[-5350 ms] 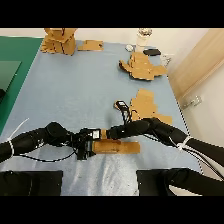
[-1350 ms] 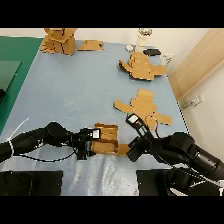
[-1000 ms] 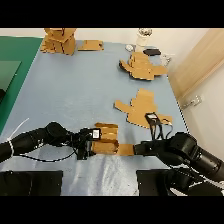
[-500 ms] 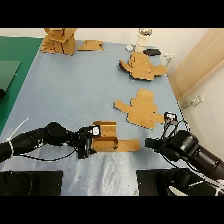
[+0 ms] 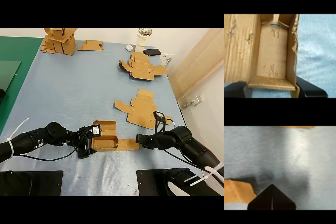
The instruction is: Fold the box.
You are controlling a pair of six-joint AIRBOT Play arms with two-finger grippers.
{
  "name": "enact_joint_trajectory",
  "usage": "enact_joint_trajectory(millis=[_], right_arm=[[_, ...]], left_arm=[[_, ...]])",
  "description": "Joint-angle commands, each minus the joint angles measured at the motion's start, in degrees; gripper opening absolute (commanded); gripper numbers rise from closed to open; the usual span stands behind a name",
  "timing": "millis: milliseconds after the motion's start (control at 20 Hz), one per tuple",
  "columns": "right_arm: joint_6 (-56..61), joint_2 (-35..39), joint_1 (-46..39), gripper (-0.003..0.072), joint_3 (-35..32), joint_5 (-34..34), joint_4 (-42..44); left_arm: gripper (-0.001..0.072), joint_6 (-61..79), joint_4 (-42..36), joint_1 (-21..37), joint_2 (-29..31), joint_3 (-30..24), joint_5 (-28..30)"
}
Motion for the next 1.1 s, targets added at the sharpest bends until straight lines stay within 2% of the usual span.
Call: enact_joint_trajectory(millis=[0,150,300,750,1050], right_arm=[[-18.2,-3.8,-1.6,0.0006,-0.1,3.4,10.3],[-29.9,-4.2,-1.6,0.0006,-0.1,3.3,18.5],[-35.1,-4.2,-1.6,0.0006,-0.1,2.6,22.4],[-37.4,-4.2,-1.6,0.0006,0.3,-0.7,23.3],[-37.9,-4.1,-1.6,0.0007,4.5,-0.9,26.4]], left_arm=[[0.0599,0.0,0.0,0.0,0.0,0.0,0.0],[0.06,0.0,0.0,0.0,0.0,0.0,0.0],[0.06,0.0,0.1,0.0,0.0,0.0,-0.3],[0.06,0.0,0.1,0.0,0.0,0.0,-0.4],[0.06,0.0,0.1,0.0,0.0,0.0,-0.4]])
